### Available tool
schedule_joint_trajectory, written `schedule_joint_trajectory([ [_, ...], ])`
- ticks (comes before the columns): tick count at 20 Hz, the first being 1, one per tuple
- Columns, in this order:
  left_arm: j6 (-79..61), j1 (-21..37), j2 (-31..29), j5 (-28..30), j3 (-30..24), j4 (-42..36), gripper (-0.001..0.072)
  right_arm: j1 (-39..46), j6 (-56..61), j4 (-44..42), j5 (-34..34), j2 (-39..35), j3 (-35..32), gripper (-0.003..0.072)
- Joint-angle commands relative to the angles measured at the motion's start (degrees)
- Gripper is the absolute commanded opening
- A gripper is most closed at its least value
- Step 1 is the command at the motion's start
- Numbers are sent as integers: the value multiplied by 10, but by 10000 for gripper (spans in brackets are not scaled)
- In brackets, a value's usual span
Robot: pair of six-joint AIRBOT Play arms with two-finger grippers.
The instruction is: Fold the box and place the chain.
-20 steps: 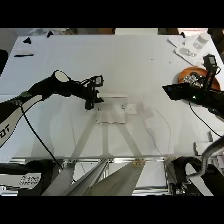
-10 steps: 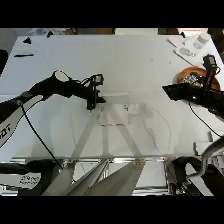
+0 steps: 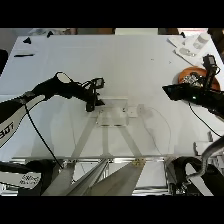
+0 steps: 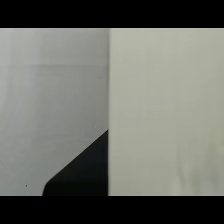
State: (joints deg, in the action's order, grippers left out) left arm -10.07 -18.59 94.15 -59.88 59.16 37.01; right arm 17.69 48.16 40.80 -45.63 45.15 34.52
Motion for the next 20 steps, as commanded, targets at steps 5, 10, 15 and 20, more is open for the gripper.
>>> schedule_joint_trajectory([
  [5, 0, 0, 0, 1, 0, 16, 13, 0, 0, 0, -6, 0, 0, 405],
  [10, 0, 0, 0, 0, 0, 16, 13, 0, -37, -12, -81, -2, 9, 405],
  [15, 0, -1, 0, 0, 0, 16, 13, -4, -177, -64, -315, -2, 39, 560],
  [20, 0, -1, 0, 0, 0, 16, 13, -79, -257, -59, -332, -2, 39, 631],
])
